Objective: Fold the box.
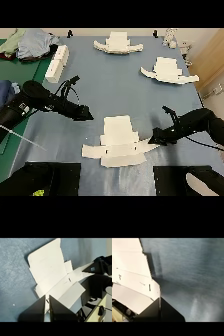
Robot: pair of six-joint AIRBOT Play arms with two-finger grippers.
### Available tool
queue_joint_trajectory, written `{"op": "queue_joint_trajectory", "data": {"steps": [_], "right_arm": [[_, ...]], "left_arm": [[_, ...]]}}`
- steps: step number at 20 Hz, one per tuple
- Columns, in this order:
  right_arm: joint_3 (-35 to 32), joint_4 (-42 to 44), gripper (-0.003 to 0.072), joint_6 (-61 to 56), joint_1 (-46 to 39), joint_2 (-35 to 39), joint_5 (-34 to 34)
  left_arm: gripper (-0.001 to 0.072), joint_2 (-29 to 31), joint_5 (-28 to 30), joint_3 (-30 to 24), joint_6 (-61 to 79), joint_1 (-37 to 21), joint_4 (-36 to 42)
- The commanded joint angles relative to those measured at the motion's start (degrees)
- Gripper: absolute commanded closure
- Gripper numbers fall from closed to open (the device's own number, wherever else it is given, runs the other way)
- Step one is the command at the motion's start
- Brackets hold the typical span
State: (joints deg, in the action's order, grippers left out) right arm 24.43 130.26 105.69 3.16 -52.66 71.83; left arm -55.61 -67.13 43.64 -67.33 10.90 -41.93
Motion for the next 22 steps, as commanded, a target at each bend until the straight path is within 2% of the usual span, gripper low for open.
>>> {"op": "queue_joint_trajectory", "data": {"steps": [1,3,7,10,13,14,15,19,22], "right_arm": [[-2.43,0.33,0.0686,3.72,8.72,7.37,-12.81],[-3.69,-2.25,0.0686,-1.51,12.26,11.69,-17.03],[-3.74,-4.59,0.0685,-4.20,13.40,12.72,-16.83],[-3.74,-4.15,0.0685,-4.20,13.40,12.74,-16.87],[-3.74,-3.23,0.0685,-4.20,13.40,12.74,-16.61],[-3.74,-3.08,0.0685,-4.20,13.40,12.72,-16.55],[-3.74,-3.13,0.0685,-4.20,13.40,12.72,-16.48],[-3.74,-3.10,0.0685,-4.20,13.40,12.72,-16.04],[-3.74,-3.13,0.0685,-4.20,13.40,12.72,-16.04]], "left_arm": [[0.0295,-3.23,0.90,-0.07,-0.15,-0.04,-0.33],[0.0292,-6.21,0.92,-0.07,-0.17,-0.04,-0.48],[0.0292,-11.82,1.05,-0.09,0.26,-0.04,-2.49],[0.0292,-16.22,3.76,-0.07,2.62,-0.02,-1.73],[0.0304,-21.99,4.68,0.13,9.22,-0.02,5.46],[0.0372,-23.87,4.59,0.66,12.22,0.15,9.18],[0.0367,-25.55,4.59,1.38,14.03,0.44,11.45],[0.0367,-31.15,3.23,4.00,15.41,2.82,12.50],[0.0368,-31.45,2.40,4.22,18.97,4.15,14.99]]}}
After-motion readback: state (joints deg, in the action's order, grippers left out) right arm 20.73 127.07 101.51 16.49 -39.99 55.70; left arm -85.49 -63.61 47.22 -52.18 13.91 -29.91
